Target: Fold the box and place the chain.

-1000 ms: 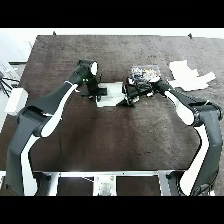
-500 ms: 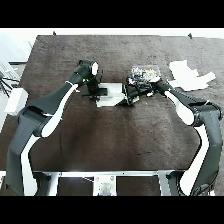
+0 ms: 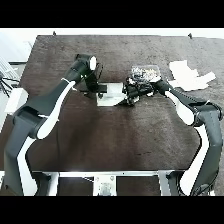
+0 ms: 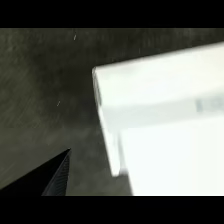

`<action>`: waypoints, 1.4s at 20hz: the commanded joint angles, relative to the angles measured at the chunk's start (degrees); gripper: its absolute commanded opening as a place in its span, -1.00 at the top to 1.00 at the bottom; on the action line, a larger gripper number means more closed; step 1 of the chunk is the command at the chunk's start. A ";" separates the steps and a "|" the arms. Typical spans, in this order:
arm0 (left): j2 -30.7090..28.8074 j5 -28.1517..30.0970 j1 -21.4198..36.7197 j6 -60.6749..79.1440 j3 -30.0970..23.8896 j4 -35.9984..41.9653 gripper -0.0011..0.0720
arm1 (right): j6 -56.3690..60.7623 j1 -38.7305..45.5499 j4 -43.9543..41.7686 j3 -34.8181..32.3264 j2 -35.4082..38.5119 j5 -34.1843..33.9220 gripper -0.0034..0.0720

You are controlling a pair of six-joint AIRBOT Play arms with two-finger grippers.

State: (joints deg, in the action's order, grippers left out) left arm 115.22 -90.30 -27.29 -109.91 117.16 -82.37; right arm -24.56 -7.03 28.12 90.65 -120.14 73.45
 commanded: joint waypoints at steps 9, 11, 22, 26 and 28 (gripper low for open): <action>-9.20 -3.87 16.06 61.22 -2.86 23.67 -0.36 | 0.07 -0.02 -0.07 0.00 -0.02 0.09 -0.47; -9.20 1.64 17.79 72.43 -8.61 22.86 -0.36 | 0.07 -0.02 -0.07 0.00 -0.02 0.09 -0.47; -8.66 30.10 19.89 119.58 -33.46 42.73 -1.00 | 0.07 -0.02 -0.07 0.00 -0.02 0.09 -0.47; -5.90 28.15 19.89 124.45 -33.44 51.12 -1.00 | 0.07 -0.02 -0.07 0.00 -0.02 0.09 -0.47; -5.22 27.06 19.89 126.27 -33.35 52.68 -1.00 | 0.07 -0.02 -0.07 0.00 -0.02 0.09 -0.47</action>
